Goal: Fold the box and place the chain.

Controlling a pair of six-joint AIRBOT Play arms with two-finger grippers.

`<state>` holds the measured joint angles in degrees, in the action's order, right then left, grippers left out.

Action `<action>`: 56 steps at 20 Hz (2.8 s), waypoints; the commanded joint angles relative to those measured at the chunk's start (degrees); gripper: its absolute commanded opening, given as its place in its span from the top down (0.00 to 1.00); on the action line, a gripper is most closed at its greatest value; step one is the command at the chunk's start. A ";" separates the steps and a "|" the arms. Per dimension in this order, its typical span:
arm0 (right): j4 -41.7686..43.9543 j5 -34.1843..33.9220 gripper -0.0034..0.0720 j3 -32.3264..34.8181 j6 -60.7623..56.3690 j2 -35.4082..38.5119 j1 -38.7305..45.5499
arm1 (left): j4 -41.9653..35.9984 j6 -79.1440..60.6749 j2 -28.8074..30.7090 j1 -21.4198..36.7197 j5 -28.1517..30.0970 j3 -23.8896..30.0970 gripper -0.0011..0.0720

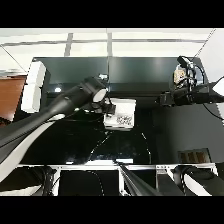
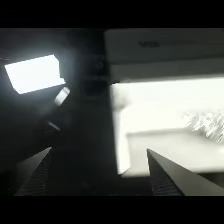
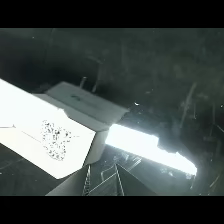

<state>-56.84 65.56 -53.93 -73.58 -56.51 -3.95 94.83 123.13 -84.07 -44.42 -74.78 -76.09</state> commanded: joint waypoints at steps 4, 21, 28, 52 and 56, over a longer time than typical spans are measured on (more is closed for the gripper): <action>-0.42 0.85 0.68 0.02 -1.27 0.04 0.13 | 2.93 -8.33 24.22 18.16 7.74 22.05 0.02; -0.42 7.28 0.68 0.02 -4.00 0.04 -0.13 | -51.25 -133.57 6.88 29.79 15.80 32.72 0.01; -0.44 6.34 0.68 0.02 -4.00 0.04 -0.11 | -55.21 -134.33 -4.00 26.25 14.01 24.28 0.01; -0.72 2.01 0.68 0.02 -3.98 0.04 -0.11 | -62.20 -134.55 -4.26 22.88 17.88 23.69 0.01; -0.72 1.73 0.68 0.02 -3.98 0.04 -0.11 | -62.01 -132.61 -5.70 22.86 17.99 21.66 0.01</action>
<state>-57.58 67.44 -53.93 -77.54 -56.51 -4.03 32.86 -10.76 -88.92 -21.50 -57.28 -53.21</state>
